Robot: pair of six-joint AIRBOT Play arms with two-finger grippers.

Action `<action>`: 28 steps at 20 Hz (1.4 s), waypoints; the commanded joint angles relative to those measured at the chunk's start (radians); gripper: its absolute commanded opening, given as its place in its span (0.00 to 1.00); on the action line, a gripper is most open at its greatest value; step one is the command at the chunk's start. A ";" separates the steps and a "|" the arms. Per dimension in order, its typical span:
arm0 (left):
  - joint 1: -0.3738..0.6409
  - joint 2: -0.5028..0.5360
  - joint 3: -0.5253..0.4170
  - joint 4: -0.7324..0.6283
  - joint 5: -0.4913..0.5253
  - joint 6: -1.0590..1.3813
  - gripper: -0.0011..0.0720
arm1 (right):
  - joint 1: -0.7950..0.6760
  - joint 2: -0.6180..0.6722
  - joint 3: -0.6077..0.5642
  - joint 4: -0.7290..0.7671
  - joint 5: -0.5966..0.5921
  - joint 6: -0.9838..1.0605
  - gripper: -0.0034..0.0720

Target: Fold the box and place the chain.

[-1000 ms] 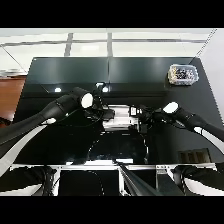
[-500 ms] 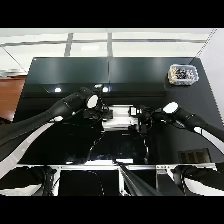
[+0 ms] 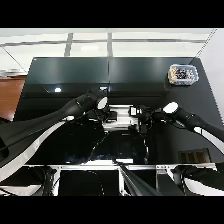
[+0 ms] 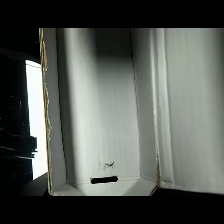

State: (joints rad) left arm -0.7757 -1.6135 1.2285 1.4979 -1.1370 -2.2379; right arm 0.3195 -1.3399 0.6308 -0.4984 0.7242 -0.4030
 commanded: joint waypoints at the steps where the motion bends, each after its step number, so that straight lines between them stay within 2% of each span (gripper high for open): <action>1: -0.005 -0.009 0.010 0.004 -0.032 -0.022 0.49 | 0.000 -0.001 0.000 0.000 0.000 0.000 0.13; 2: -0.005 -0.009 0.010 0.003 -0.033 -0.022 0.48 | 0.000 0.000 0.000 0.000 0.000 0.000 0.13; 3: -0.005 -0.009 0.010 0.000 -0.037 -0.022 0.36 | 0.000 0.000 0.000 0.000 0.000 0.000 0.13; 5: -0.005 -0.009 0.010 0.000 -0.046 -0.023 0.05 | 0.000 -0.001 0.000 0.000 0.000 0.000 0.13; 8: -0.005 -0.009 0.010 0.000 -0.053 -0.041 0.05 | 0.000 -0.001 0.000 0.000 0.000 0.000 0.13; 9: -0.005 -0.008 0.010 0.000 -0.054 -0.041 0.08 | 0.000 -0.001 0.000 0.000 0.000 0.000 0.13; 10: -0.005 -0.008 0.010 0.000 -0.055 -0.041 0.30 | 0.000 0.000 0.000 0.000 0.000 0.000 0.13; 11: -0.005 -0.008 0.010 0.001 -0.062 -0.041 0.58 | 0.000 -0.001 0.000 0.000 0.000 0.000 0.13; 12: -0.005 -0.008 0.010 0.010 -0.080 -0.041 0.62 | 0.000 -0.001 0.000 0.000 0.000 0.000 0.13; 19: -0.005 -0.001 0.010 0.036 -0.099 -0.044 0.62 | 0.000 -0.001 0.000 0.001 -0.002 0.002 0.13; 25: 0.040 0.037 0.006 0.030 -0.064 -0.048 0.62 | 0.000 0.000 0.000 0.001 -0.003 0.002 0.13; 28: 0.044 0.036 -0.016 -0.017 -0.005 -0.058 0.61 | 0.000 0.000 0.000 0.001 -0.003 0.002 0.13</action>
State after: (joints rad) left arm -0.7414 -1.5806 1.2266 1.5162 -1.1843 -2.2864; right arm 0.3195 -1.3399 0.6308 -0.4973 0.7208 -0.4004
